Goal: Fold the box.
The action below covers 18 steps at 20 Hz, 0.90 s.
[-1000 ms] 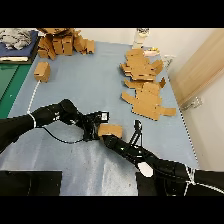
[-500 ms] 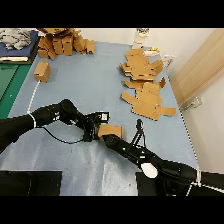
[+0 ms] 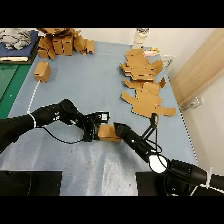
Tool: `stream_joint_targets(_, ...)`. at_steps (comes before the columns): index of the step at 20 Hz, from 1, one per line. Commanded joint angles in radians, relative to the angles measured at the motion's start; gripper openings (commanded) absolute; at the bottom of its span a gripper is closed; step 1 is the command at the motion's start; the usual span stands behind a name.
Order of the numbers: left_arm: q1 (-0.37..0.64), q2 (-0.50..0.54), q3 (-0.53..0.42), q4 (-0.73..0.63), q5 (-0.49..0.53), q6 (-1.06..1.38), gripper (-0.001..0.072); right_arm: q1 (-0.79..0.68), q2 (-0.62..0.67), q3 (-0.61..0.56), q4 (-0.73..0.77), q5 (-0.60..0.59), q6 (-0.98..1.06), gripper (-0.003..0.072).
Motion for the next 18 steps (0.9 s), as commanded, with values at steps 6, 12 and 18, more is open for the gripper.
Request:
stream_joint_targets(6, 0.003, 0.007, 0.001, 0.005, 0.002, -0.052, 0.0405, -0.062, 0.092, 0.001, 0.281, -0.142, -0.41, 0.0003)
stream_joint_targets(12, 0.068, 0.143, 0.003, 0.117, 0.011, -0.369, 0.0405, -0.062, 0.092, 0.001, 0.281, -0.228, -0.409, 0.0003)
stream_joint_targets(18, 0.336, 0.309, 0.003, 0.587, 0.086, -0.96, 0.0405, -0.062, 0.118, 0.001, 0.281, -0.251, -0.409, 0.0003)
